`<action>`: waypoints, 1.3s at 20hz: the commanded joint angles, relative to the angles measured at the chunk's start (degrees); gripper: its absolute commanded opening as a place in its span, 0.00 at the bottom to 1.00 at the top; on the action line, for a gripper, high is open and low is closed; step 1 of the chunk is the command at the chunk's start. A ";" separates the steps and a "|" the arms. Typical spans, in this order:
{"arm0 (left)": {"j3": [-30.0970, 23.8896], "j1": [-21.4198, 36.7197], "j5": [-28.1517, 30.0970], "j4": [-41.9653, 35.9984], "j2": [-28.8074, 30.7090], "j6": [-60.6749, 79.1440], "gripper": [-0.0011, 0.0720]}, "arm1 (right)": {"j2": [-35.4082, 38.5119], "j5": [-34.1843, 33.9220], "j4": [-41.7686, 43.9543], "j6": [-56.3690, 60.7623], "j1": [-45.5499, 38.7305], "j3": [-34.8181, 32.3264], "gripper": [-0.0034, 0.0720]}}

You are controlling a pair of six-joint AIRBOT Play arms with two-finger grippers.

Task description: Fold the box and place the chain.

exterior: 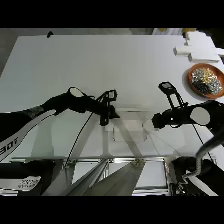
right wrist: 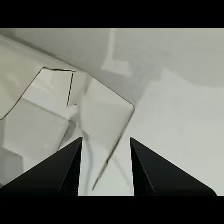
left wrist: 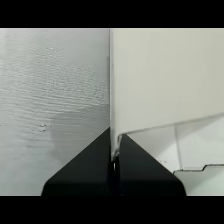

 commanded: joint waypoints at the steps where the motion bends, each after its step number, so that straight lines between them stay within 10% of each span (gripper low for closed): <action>1: 0.07 -0.57 4.17 0.04 0.07 2.51 0.03 | 0.66 2.08 -2.58 -0.44 0.02 1.05 0.49; 26: 6.10 -0.57 0.17 10.75 -1.07 1.18 0.02 | 0.66 1.79 -2.29 -0.39 0.04 1.05 0.49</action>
